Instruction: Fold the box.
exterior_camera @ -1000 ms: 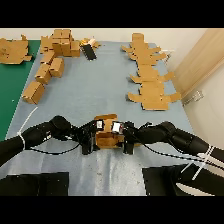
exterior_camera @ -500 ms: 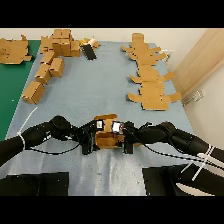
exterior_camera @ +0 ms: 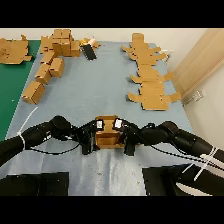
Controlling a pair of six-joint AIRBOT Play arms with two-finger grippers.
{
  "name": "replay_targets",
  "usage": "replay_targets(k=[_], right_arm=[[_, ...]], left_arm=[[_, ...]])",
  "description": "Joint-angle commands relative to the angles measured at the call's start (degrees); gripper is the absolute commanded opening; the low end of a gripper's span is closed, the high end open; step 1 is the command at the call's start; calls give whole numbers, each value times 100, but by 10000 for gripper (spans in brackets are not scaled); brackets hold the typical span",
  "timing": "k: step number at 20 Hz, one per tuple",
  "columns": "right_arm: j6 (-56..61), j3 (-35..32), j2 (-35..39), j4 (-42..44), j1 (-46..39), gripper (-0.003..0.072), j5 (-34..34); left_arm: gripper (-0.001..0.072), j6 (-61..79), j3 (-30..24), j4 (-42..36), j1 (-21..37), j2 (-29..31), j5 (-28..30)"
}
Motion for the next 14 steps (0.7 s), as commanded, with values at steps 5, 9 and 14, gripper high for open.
replay_targets(k=[5,9,14], right_arm=[[5300,20,616,-2732,-199,5,-1180],[6701,111,1360,-3530,-1021,3,-2135],[6387,-168,1311,-2341,-2177,4,-1851]], left_arm=[[428,2,-2,4,2,-2,0],[427,2,-2,4,2,-2,0],[428,2,-2,4,2,-2,0]])
